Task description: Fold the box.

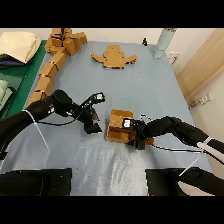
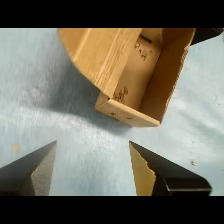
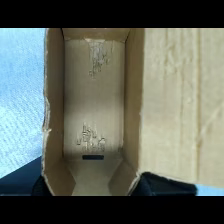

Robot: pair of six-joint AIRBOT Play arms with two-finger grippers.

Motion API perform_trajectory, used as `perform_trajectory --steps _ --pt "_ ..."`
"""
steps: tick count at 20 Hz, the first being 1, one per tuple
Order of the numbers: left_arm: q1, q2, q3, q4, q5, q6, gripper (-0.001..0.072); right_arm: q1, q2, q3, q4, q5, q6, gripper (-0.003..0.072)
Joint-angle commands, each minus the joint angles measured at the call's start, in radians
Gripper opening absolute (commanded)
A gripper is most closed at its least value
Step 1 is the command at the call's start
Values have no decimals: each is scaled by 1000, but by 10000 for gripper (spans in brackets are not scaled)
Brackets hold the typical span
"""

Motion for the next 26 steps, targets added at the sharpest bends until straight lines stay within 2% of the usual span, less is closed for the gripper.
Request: perform_trajectory --steps 1,7,13,26 --pt "4 -22 -88 -212 91 418 689 0 0 1 0 0 0 576" --pt "5 -51 -90 -232 21 580 688 0 0 1 0 0 0 575" --pt "-10 -71 -92 -211 -23 599 688 0 0 1 0 0 0 575" --pt "-103 -74 -88 -211 79 531 688 0 0 1 0 0 0 575"
